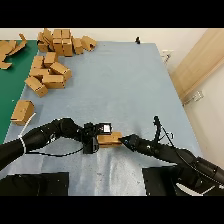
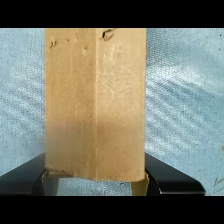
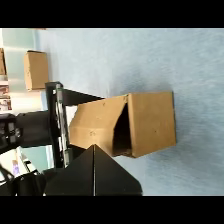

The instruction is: Fold the box.

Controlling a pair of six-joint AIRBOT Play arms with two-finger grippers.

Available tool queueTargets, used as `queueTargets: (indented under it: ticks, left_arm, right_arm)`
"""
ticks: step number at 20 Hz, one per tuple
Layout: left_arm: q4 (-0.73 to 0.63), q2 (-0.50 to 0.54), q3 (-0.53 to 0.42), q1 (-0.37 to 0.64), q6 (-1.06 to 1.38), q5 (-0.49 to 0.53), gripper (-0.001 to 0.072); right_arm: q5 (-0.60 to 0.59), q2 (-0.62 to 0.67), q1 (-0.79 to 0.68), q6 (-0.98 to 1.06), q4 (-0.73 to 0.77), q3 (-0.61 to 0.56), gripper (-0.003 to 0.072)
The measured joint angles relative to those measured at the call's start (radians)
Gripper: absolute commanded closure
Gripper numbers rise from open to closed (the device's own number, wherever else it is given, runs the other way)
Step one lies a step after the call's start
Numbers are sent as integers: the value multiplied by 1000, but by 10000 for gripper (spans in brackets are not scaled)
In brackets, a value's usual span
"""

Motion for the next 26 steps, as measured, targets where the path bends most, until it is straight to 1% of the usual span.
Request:
queueTargets:
  ticks: [10, 21, 24, 26]
  left_arm:
    - [1, 0, 0, 0, 0, 0, 291]
    - [0, 0, 0, 0, 0, 0, 290]
    - [0, 0, 0, 0, 0, 0, 291]
    - [-1, 0, 0, -1, -1, 0, 291]
  right_arm:
    - [-2, -76, 7, 2, 14, -5, 684]
    - [-7, -121, 7, 2, 15, -4, 683]
    - [-12, -121, 7, 2, 6, 10, 682]
    - [-10, -97, 7, 2, -9, 26, 682]
